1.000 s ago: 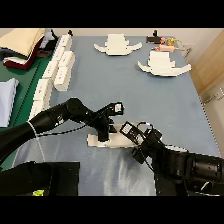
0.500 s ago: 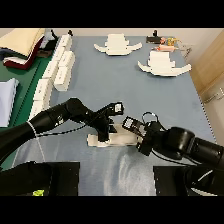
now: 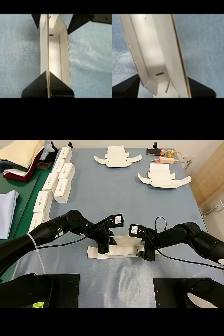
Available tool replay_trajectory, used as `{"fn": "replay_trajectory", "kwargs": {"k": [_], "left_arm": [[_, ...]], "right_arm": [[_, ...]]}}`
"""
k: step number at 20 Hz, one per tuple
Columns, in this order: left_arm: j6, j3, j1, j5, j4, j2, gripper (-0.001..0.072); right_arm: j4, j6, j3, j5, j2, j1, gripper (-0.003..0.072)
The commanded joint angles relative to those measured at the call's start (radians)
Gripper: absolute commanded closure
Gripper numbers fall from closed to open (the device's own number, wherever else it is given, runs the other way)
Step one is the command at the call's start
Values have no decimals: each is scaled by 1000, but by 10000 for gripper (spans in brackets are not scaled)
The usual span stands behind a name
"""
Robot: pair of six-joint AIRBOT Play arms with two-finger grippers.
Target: Fold the box.
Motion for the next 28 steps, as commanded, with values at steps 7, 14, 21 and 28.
{"fn": "replay_trajectory", "kwargs": {"k": [7,14,21,28], "left_arm": [[0,0,0,0,0,-1,693],[0,0,0,0,0,-1,693],[0,0,0,0,0,-1,693],[0,0,0,0,0,-1,693]], "right_arm": [[37,-67,0,-9,-27,-41,-34],[38,-66,0,-18,-10,-41,-33],[45,-113,-13,-23,-10,-41,-30],[150,-349,-130,198,-10,-41,-31]]}}
